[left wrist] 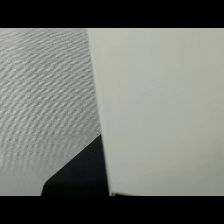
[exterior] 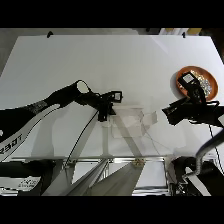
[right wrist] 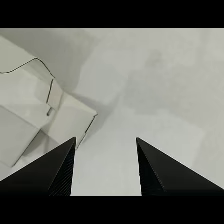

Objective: Fold the box and place the chain.

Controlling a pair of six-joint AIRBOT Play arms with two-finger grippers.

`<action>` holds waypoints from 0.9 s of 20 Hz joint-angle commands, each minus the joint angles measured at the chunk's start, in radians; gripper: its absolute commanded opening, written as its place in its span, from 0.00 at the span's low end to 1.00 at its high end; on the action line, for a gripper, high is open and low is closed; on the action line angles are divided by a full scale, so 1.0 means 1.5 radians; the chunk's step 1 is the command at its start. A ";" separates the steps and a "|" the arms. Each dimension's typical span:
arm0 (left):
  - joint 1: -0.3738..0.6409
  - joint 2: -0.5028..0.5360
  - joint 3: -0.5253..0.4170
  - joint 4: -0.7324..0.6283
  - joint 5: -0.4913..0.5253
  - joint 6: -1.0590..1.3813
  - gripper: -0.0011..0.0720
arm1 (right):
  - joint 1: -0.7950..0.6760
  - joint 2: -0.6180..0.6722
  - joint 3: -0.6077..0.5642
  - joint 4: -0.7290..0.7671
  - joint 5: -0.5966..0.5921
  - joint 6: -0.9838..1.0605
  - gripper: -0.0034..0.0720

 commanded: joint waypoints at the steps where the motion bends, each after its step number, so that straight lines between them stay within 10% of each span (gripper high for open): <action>1: 0.000 0.003 0.003 -0.020 -0.009 -0.001 0.03 | 0.001 0.000 0.000 0.001 0.006 0.000 0.58; 18: 0.000 0.024 0.019 0.113 0.011 -0.120 0.02 | 0.001 0.000 0.000 0.001 0.017 0.000 0.58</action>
